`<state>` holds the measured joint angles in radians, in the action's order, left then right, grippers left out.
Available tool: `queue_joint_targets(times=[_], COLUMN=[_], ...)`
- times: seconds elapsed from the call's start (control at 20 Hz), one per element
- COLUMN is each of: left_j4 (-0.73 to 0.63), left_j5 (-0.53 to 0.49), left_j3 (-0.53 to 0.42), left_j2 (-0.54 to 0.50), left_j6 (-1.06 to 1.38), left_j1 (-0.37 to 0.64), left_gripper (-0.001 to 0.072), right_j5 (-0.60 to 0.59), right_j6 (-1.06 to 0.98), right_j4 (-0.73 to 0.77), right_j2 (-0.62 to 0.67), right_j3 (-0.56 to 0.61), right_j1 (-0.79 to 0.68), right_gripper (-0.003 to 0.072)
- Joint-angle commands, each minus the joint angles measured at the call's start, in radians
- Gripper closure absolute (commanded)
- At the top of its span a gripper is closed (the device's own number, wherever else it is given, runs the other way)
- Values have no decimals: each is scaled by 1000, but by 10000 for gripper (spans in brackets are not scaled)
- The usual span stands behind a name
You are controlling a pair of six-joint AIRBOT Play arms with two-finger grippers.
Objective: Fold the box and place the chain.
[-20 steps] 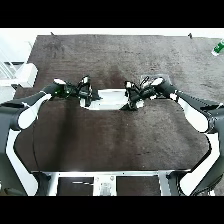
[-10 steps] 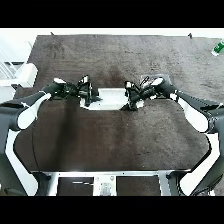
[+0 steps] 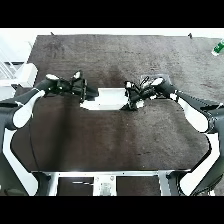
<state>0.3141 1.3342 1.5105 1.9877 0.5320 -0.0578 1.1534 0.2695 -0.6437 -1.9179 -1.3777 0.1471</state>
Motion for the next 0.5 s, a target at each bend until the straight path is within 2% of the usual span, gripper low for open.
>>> queue_joint_targets(times=[0.0, 0.05, 0.15, 0.3, 0.45], left_j4=[4, 10, 11, 90, 131], left_j5=[187, 240, 275, 172, 56], left_j3=[70, 90, 124, 105, -9], left_j2=[0, 0, -2, -78, -232], left_j6=[-10, -11, -123, -284, -303], left_j1=[54, 61, 60, 34, -6], left_gripper=[595, 689, 693, 696, 696], right_j5=[0, 0, 0, 0, 0], right_j6=[0, 0, 0, 0, 0], right_j4=[0, 0, 0, 0, 0], right_j2=[0, 0, 0, 0, 0], right_j3=[0, 0, 0, 0, 0], right_j1=[0, 0, 0, 0, 0], right_gripper=[87, 87, 87, 87, 87])
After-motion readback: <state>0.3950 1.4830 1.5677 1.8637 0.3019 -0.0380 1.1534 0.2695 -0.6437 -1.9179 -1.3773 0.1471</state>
